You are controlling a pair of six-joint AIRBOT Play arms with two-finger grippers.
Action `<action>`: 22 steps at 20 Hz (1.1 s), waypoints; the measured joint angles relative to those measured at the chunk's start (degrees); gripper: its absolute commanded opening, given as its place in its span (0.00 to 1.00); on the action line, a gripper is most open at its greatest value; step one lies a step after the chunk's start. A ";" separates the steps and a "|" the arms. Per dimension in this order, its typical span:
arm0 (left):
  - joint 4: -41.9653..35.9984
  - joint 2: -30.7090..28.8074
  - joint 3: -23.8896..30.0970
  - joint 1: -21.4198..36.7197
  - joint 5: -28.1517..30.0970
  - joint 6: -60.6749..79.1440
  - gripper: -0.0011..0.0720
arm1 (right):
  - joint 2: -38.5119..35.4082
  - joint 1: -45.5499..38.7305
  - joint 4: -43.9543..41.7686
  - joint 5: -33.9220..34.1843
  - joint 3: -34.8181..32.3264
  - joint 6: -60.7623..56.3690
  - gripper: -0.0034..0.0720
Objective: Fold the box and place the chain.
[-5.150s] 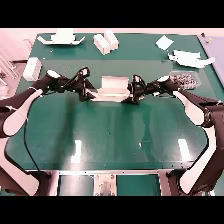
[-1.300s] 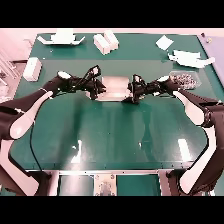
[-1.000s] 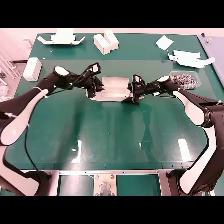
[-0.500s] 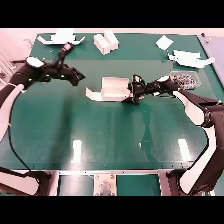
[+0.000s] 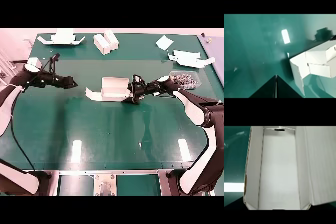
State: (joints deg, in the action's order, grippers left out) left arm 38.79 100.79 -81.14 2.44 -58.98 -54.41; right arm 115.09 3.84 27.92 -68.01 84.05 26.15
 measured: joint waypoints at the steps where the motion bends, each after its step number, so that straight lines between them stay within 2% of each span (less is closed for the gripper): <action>1: 0.39 0.68 0.00 -0.02 -0.17 -1.66 0.05 | 0.00 0.00 0.00 0.00 0.00 0.00 0.79; 7: -0.70 4.57 -0.02 -1.05 -2.10 -7.13 0.04 | 0.00 0.00 0.00 0.00 0.00 0.00 0.79; 15: -2.78 8.17 -0.04 -6.10 0.39 -8.59 0.04 | 0.00 0.00 0.00 0.00 0.00 0.00 0.79; 22: -4.50 9.09 -0.85 -9.14 1.40 -8.59 0.05 | 0.00 0.00 0.00 0.00 0.00 0.00 0.79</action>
